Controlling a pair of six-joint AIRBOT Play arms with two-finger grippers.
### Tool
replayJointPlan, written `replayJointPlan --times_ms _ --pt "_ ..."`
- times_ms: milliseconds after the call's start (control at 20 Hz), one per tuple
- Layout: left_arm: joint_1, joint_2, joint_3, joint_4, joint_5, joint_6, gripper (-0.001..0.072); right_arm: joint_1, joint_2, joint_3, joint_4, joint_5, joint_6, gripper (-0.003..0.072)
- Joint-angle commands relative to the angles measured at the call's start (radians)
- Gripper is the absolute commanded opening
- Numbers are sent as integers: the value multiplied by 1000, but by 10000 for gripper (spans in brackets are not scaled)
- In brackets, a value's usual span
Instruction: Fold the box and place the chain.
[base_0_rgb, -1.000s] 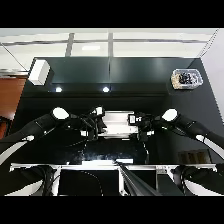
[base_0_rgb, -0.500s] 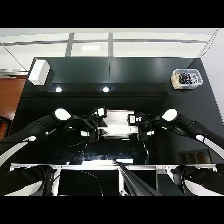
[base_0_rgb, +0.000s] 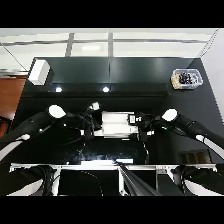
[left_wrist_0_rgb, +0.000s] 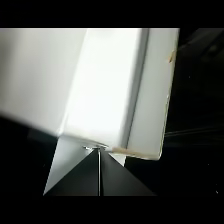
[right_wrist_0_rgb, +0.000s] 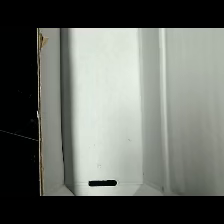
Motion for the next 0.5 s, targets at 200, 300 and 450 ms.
replayJointPlan --times_ms 200,300,450 --pt "467 75 -7 98 -257 -592 26 1 -1 0 2 1 0 470" --pt "561 69 -25 130 -330 -687 26 1 -1 0 2 1 0 470" --pt "655 66 -103 130 -309 -893 27 1 -1 0 2 1 0 470"
